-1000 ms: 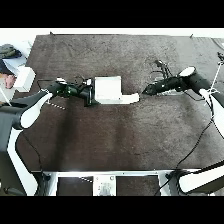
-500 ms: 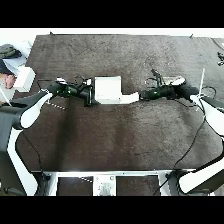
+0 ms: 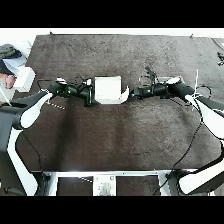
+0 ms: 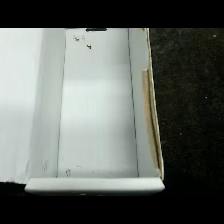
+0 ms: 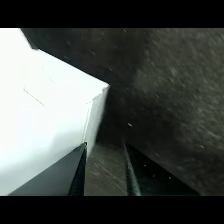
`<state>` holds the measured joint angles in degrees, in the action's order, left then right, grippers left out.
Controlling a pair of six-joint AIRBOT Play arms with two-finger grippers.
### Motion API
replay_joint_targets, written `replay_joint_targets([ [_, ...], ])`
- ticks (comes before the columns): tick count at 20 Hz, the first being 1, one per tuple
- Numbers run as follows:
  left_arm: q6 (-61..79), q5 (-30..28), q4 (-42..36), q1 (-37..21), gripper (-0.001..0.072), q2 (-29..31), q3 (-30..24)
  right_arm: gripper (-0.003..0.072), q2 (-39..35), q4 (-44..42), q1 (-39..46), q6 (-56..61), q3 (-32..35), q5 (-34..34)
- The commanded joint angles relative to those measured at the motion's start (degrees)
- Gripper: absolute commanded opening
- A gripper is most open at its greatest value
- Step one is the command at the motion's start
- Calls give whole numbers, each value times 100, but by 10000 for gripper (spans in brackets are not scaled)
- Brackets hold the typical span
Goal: Fold the box and place the chain.
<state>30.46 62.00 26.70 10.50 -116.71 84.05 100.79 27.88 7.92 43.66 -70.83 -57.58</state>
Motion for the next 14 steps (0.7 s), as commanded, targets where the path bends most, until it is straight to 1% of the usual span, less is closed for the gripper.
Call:
replay_joint_targets([
  [1,0,0,2,-2,286,-2,-2,295,-44,-83,-166,188,-236,-7],
  [4,0,0,2,-2,286,-2,-2,298,-44,275,-323,702,-509,2],
  [6,0,-2,2,-2,286,-2,-2,523,-44,686,-437,1054,-623,2],
  [8,0,0,2,-2,286,-2,-2,517,-44,848,-575,1126,-730,2],
  [9,0,0,2,-2,286,-2,-2,493,-44,857,-643,1158,-763,15],
  [10,0,0,2,-2,286,-2,-2,493,-42,920,-719,1185,-798,44],
  [14,0,0,2,-2,286,-2,-2,492,-42,1628,-984,1749,-848,208],
])
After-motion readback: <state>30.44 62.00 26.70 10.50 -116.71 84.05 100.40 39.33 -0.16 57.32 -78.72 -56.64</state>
